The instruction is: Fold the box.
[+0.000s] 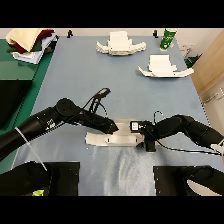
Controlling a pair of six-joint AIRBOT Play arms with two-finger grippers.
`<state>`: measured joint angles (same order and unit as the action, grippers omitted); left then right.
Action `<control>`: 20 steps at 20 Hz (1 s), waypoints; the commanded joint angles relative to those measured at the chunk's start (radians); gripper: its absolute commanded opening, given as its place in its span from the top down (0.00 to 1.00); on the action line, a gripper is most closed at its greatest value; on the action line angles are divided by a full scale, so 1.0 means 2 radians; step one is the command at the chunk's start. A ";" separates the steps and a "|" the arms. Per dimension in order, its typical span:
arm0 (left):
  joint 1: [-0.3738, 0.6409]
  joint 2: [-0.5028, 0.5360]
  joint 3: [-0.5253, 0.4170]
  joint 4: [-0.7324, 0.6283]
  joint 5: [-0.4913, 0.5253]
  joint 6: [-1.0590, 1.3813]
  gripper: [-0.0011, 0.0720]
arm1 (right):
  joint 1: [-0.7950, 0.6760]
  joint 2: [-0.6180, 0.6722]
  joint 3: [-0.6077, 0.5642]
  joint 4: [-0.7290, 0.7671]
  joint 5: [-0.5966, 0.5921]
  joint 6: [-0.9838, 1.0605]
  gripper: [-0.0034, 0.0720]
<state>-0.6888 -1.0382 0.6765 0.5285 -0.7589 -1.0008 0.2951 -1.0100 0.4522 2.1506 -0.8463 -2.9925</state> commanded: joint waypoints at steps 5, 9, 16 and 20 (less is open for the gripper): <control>0.010 -0.064 0.006 0.020 0.068 -0.110 0.97 | 0.000 0.000 0.000 0.000 0.000 0.000 0.28; 0.009 -0.102 0.006 0.020 0.031 -0.125 0.97 | 0.000 0.000 0.000 0.000 0.000 0.000 0.28; 0.015 -0.105 0.009 0.020 0.038 -0.115 0.97 | 0.000 0.000 0.000 0.000 0.000 0.000 0.28; 0.047 -0.053 0.030 0.020 -0.012 -0.055 0.97 | 0.000 0.000 0.000 0.000 0.000 0.000 0.28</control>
<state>-0.6308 -1.2034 0.7151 0.5713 -0.7219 -1.1858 0.2955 -1.0100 0.4522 2.1502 -0.8463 -2.9936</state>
